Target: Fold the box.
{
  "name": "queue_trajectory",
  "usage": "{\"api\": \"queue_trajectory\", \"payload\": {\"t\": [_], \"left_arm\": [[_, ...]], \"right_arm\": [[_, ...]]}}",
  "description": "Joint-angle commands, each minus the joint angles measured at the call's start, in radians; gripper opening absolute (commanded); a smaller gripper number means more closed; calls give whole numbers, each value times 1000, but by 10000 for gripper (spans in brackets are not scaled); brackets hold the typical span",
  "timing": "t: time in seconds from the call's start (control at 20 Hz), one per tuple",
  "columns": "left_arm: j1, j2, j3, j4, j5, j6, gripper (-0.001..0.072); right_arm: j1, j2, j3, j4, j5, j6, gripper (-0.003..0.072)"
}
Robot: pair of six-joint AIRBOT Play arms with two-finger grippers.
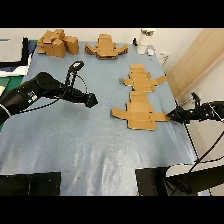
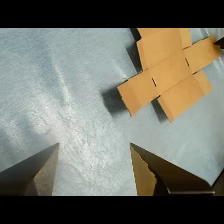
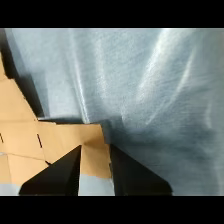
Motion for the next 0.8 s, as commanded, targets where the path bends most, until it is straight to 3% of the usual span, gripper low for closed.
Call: {"api": "queue_trajectory", "payload": {"t": [0.0, 0.45, 0.75], "left_arm": [[0, 0, 1, -6, 0, 0, 694], [0, 0, 1, -6, 1, 0, 693], [0, 0, 1, -6, -17, 0, 694]], "right_arm": [[-2, 15, 16, 13, -36, 8, 301], [0, 59, 82, 16, -119, 34, 291], [-2, 38, 82, -137, -27, 124, 292]]}}
